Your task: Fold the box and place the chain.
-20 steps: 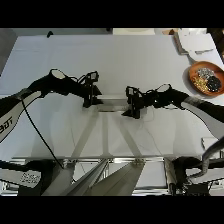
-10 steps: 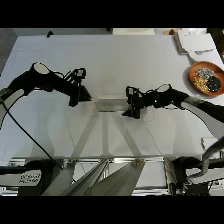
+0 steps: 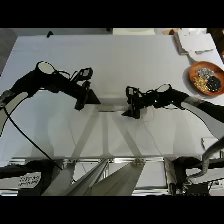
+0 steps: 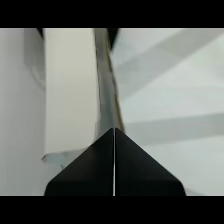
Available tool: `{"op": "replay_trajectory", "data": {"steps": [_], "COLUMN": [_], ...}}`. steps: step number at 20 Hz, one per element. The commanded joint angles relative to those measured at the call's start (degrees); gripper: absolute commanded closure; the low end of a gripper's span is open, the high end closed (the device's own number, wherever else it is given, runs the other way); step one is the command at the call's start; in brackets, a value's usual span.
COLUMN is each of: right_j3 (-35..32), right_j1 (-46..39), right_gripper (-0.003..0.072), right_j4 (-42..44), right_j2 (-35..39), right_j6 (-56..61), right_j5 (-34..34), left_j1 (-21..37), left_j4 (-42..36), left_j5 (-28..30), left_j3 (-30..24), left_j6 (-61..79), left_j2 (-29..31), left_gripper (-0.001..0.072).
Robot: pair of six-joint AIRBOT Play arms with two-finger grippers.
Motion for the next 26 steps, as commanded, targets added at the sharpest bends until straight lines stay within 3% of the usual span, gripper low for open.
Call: {"op": "replay_trajectory", "data": {"steps": [1,5,11,16,20,22,24,26], "right_j3": [0.0,0.0,0.0,0.0,0.0,0.02,0.0,0.0], "right_j1": [0.04,0.04,0.04,0.04,0.04,0.04,0.04,0.02], "right_gripper": [0.0223,0.0223,0.0223,0.0223,0.0223,0.0223,0.0223,0.0223], "right_j4": [0.0,0.0,0.0,0.02,0.02,0.0,0.02,0.02], "right_j2": [-0.04,-0.04,-0.04,-0.04,-0.04,-0.04,-0.04,-0.04], "right_j6": [0.02,0.02,0.02,0.02,0.02,0.02,0.02,0.02], "right_j5": [0.09,0.11,0.11,0.13,0.13,0.13,0.13,0.13], "left_j1": [-1.53,-1.53,-1.46,0.22,2.05,2.38,2.34,2.27], "left_j4": [-5.9,-6.67,-7.04,-9.62,-9.16,-5.75,3.23,15.23], "left_j5": [11.45,19.41,20.57,11.41,5.27,4.92,5.01,4.92], "left_j3": [0.0,0.0,0.0,0.04,0.02,0.02,0.02,0.0], "left_j6": [-3.04,-13.92,-20.11,-20.52,-20.5,-20.46,-20.44,-20.46], "left_j2": [-1.09,-5.27,-8.41,-6.58,0.5,4.5,7.85,9.97], "left_gripper": [0.0702,0.0702,0.0702,0.0702,0.0697,0.0671,0.054,0.054]}}
